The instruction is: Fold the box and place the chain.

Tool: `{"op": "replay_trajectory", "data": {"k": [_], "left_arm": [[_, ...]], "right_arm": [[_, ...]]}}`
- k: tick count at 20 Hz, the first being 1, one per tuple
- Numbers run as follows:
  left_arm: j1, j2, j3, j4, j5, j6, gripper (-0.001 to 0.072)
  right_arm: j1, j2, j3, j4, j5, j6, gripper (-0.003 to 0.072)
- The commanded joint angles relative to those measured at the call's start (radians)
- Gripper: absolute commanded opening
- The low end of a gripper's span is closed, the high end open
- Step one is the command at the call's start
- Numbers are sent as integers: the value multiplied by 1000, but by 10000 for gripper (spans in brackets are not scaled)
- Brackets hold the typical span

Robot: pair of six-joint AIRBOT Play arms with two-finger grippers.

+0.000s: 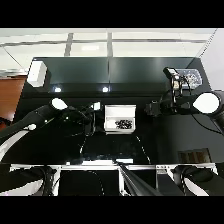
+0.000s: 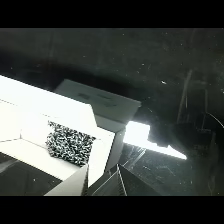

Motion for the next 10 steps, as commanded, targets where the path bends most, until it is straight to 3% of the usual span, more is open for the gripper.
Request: {"op": "replay_trajectory", "data": {"k": [1, 10], "left_arm": [[-12, -32, 28, 2, -9, 13, 711], [-38, -51, 32, 5, 42, -15, 710]], "right_arm": [[0, 0, 0, 0, -3, 0, 205], [0, -1, 0, 0, -11, 1, 205]]}}
